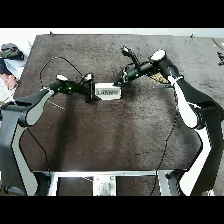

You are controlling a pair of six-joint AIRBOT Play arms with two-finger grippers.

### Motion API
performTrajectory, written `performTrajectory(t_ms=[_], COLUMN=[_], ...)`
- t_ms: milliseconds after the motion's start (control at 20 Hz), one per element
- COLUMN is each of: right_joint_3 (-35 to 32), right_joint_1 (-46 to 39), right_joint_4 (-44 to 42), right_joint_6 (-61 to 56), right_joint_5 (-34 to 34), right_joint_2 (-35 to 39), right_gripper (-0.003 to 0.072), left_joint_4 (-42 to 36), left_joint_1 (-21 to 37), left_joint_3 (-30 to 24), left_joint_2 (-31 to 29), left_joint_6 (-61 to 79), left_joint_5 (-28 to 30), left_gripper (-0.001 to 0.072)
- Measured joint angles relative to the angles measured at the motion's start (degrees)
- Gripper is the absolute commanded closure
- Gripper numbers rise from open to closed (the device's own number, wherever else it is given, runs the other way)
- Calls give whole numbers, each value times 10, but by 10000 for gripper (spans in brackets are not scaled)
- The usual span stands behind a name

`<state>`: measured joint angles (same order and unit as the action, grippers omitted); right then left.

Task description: Fold the box and place the chain.

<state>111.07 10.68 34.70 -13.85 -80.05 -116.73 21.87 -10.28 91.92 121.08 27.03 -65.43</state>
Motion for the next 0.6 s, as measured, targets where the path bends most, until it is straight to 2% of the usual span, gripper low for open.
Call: performTrajectory(t_ms=[550, 600], right_joint_3=[1, 1], right_joint_1=[22, 24], right_joint_4=[35, 42], right_joint_6=[54, 59], right_joint_5=[15, 15], right_joint_2=[0, 0], right_gripper=[410, 388], left_joint_4=[0, 0], left_joint_1=[0, 0], left_joint_3=[0, 0], left_joint_2=[0, 0], left_joint_6=[0, 0], left_joint_5=[0, 0], left_gripper=[239, 239])
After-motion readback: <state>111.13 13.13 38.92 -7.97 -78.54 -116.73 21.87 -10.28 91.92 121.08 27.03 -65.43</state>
